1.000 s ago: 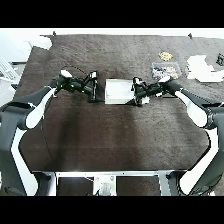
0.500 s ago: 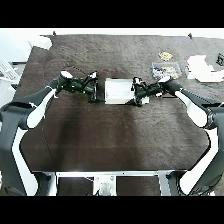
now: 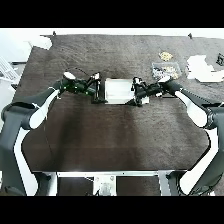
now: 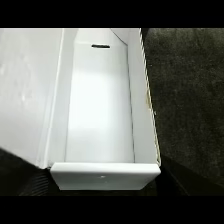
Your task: Fold the box and place the chain.
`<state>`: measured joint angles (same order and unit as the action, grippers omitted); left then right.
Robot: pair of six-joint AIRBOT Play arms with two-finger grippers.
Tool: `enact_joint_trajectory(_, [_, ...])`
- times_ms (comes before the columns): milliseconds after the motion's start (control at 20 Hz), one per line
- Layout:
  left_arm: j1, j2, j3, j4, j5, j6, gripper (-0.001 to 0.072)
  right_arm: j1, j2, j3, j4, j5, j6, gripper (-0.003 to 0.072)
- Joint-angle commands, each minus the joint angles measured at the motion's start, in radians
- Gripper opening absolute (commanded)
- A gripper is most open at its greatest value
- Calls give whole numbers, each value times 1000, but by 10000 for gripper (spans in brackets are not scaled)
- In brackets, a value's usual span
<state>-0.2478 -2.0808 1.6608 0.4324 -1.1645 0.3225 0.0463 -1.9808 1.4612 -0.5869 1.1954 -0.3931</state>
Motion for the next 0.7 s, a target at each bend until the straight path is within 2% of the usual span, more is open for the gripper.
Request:
enact_joint_trajectory(0, [-6,-23,0,-7,4,0,720,0,0,0,0,0,0,571])
enact_joint_trajectory(650, [-14,-47,0,-45,41,39,720,0,0,0,0,-1,0,571])
